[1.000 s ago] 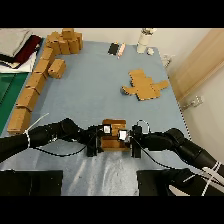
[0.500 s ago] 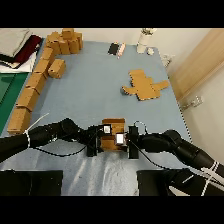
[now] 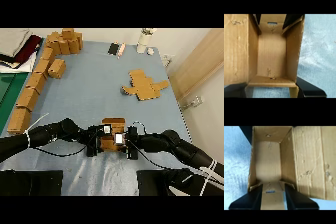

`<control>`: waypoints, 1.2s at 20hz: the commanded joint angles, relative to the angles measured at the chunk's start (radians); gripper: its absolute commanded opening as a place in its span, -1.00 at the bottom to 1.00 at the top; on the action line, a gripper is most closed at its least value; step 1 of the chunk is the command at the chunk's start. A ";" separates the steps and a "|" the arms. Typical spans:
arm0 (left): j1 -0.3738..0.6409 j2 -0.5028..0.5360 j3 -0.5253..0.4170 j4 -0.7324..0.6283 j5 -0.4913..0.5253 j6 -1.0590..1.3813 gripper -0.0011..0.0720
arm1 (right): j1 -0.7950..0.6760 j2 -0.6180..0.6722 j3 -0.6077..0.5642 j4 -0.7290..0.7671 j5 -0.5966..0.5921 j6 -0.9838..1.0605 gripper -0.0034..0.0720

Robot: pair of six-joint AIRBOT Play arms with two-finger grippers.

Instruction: Fold the box.

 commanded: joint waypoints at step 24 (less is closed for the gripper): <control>0.000 -0.001 0.000 -0.001 0.000 0.000 -0.03 | -0.293 0.055 -0.022 -0.076 -0.213 1.303 -0.91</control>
